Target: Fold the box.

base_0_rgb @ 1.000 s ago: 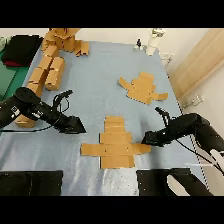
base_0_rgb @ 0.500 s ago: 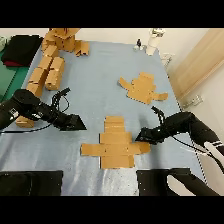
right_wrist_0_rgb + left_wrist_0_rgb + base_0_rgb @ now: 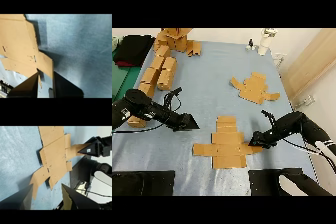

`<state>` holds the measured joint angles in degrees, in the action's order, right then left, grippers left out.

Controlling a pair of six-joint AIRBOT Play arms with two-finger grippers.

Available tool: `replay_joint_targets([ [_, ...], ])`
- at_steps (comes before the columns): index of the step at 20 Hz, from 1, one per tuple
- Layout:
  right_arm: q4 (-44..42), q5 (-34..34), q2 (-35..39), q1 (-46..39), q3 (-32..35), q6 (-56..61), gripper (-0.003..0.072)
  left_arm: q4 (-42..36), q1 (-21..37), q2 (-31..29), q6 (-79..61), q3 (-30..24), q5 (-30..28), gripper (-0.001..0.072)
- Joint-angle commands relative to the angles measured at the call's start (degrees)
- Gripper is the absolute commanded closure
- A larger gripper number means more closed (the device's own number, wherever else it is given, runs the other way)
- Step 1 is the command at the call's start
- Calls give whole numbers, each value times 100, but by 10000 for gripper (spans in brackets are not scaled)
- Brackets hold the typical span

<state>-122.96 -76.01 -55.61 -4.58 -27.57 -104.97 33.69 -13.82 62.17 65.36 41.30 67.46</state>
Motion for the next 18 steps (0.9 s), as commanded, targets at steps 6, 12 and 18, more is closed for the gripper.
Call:
replay_joint_targets([
  [6,-505,-186,-9,7,4,-297,683,-28,0,-2,0,2,46,178],
  [12,-922,1185,-7,955,52,-1755,684,-599,597,533,-387,17,468,178],
  [18,-225,2227,-2,2651,129,-1600,685,-870,892,881,-1108,17,308,177],
])
